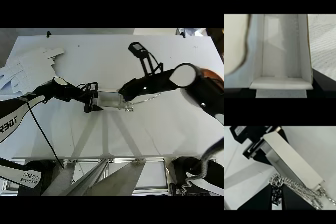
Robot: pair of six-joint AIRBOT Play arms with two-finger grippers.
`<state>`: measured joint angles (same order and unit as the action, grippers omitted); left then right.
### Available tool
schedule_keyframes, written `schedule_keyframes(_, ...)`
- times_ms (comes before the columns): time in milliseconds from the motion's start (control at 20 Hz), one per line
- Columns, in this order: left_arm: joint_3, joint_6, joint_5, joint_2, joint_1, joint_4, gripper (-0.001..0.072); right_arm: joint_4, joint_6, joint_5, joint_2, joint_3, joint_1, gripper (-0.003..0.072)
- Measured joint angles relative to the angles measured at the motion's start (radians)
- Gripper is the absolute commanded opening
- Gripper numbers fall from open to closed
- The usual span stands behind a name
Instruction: Fold the box and place the chain.
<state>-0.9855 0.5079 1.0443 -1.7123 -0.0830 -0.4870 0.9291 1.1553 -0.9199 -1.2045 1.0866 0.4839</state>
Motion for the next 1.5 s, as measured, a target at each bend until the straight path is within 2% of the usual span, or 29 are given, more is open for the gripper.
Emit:
schedule_keyframes(200, 0.000, 0.000, 0.000, 0.000, 0.000, 0.000, 0.0336, -0.023, -0.059, 0.075, -0.105, 0.000, 0.013, 0.0012)
schedule_keyframes(450, 0.000, -0.001, 0.000, 0.000, 0.000, 0.001, 0.0336, 0.144, -0.100, 0.116, -0.183, 0.001, 0.064, 0.0014)
schedule_keyframes(500, 0.000, -0.001, 0.000, 0.000, 0.000, 0.001, 0.0336, 0.178, -0.102, 0.122, -0.191, 0.000, 0.069, 0.0037)
schedule_keyframes(650, 0.000, -0.001, 0.000, 0.000, 0.000, 0.001, 0.0336, 0.232, -0.105, 0.134, -0.203, 0.001, 0.078, 0.0224)
schedule_keyframes(800, 0.000, -0.001, -0.001, 0.000, 0.000, 0.001, 0.0336, 0.254, -0.108, 0.138, -0.207, 0.001, 0.082, 0.0344)
schedule_keyframes(1150, 0.000, 0.000, -0.002, 0.000, 0.000, 0.001, 0.0336, 0.275, -0.109, 0.128, -0.148, 0.001, 0.082, 0.0343)
schedule_keyframes(1350, 0.000, 0.002, 0.000, 0.000, 0.000, -0.001, 0.0336, 0.315, -0.131, 0.024, -0.046, 0.001, 0.057, 0.0349)
schedule_keyframes(1400, 0.000, 0.002, 0.000, 0.000, 0.000, -0.001, 0.0336, 0.338, -0.144, -0.016, -0.029, -0.001, 0.039, 0.0365)
schedule_keyframes(1500, 0.000, 0.001, 0.000, 0.000, 0.000, -0.001, 0.0336, 0.366, -0.188, -0.086, -0.010, -0.010, -0.002, 0.0484)
